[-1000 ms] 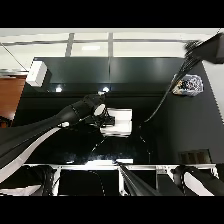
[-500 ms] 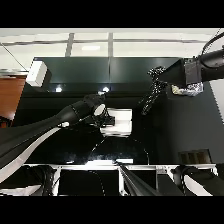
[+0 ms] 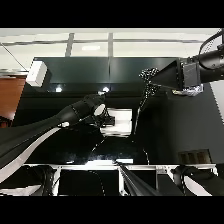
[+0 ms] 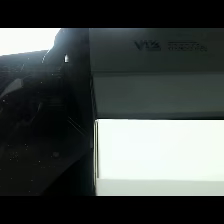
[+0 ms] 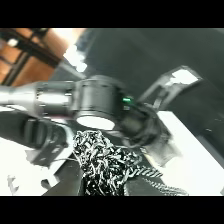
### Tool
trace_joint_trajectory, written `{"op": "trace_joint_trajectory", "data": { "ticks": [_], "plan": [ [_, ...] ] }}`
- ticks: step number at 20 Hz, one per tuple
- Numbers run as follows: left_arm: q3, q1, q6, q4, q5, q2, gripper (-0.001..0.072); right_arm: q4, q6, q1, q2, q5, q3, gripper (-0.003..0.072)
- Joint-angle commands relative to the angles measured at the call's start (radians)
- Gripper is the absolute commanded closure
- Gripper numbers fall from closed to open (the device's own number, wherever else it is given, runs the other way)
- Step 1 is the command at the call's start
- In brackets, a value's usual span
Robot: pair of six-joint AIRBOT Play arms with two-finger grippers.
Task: Fold the box and place the chain.
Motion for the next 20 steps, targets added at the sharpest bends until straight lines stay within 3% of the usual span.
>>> {"op": "trace_joint_trajectory", "data": {
  "ticks": [1,10,20],
  "plan": [
    [0.000,0.000,0.000,0.000,0.001,0.000,0.0680,0.085,-0.002,0.032,0.001,-0.014,0.000,0.0675],
    [0.000,0.000,0.000,0.000,0.001,0.000,0.0680,0.054,-0.002,0.048,-0.001,-0.065,-0.023,0.0675],
    [0.000,0.000,0.000,0.000,0.001,0.000,0.0680,-0.012,-0.002,0.139,-0.008,-0.203,-0.331,0.0675]
  ]
}}
